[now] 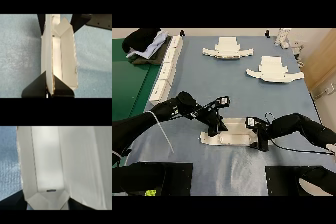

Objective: Fold the box.

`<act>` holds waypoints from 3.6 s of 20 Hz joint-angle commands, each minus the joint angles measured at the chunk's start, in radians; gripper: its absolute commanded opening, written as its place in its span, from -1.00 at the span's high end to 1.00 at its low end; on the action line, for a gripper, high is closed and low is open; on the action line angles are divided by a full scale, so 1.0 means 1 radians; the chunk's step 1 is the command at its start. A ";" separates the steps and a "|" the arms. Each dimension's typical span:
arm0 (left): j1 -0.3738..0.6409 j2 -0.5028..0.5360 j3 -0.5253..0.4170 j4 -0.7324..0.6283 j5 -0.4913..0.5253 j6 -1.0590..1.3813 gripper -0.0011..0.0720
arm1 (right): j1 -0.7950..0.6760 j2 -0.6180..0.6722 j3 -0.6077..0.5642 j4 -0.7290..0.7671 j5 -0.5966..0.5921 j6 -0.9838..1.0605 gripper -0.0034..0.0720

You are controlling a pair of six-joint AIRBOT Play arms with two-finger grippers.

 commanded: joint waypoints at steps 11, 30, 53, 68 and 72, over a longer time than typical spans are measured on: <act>0.000 -0.001 0.000 0.000 0.000 0.000 0.93 | 0.014 -0.024 -0.005 -0.018 0.027 0.000 -0.68; 0.000 -0.001 0.000 0.000 0.000 0.000 0.93 | 0.014 -0.024 -0.005 -0.026 0.022 0.000 -0.47; -0.001 -0.001 0.000 -0.007 -0.021 0.000 0.92 | 0.014 -0.024 -0.005 -0.026 0.019 0.000 -0.47; 0.105 0.151 0.032 0.325 -0.280 -0.672 0.93 | 0.014 -0.024 -0.005 -0.026 0.019 0.000 -0.47; 0.075 0.168 0.031 0.180 -0.378 -0.839 0.93 | 0.014 -0.024 -0.005 -0.026 0.019 0.000 -0.47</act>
